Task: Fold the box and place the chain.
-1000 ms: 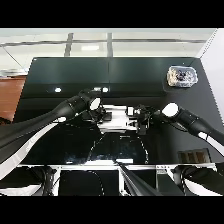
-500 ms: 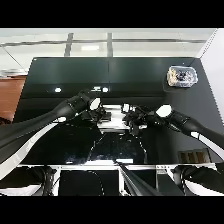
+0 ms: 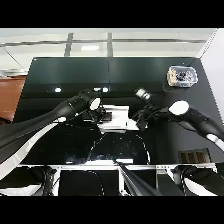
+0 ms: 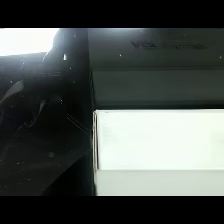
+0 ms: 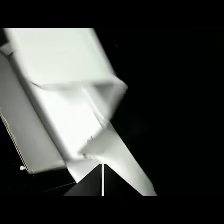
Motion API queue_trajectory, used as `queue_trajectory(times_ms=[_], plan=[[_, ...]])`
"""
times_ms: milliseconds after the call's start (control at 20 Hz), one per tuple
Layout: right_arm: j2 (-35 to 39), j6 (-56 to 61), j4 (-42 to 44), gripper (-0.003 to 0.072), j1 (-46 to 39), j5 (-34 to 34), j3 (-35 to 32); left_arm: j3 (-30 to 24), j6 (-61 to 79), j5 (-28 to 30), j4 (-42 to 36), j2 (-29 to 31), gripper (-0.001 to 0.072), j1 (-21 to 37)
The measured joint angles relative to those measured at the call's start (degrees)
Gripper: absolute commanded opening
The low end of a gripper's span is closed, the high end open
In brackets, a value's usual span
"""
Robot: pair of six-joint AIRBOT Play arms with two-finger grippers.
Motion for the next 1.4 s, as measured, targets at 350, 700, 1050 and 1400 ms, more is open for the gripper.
queue_trajectory(times_ms=[350, 700, 1050, 1400], plan=[[2.1, 31.0, 0.0, 0.0015, -22.5, 5.7, -7.3, 0.0, 0.0, -0.2, 0.1, 0.0, 0.0025, 0.0], [-9.5, 27.9, 16.3, 0.0016, -15.3, 6.3, -10.4, 0.0, 0.0, -0.2, 0.1, 0.0, 0.0025, 0.0], [-13.4, 22.8, 17.3, 0.0523, -10.4, 14.4, 0.0, 0.0, 0.0, -0.2, 0.2, 0.0, 0.0025, 0.0], [-13.8, 25.0, 14.6, 0.041, -4.2, 16.7, 6.8, 0.0, 0.0, -0.2, 0.2, 0.0, 0.0025, 0.0]])
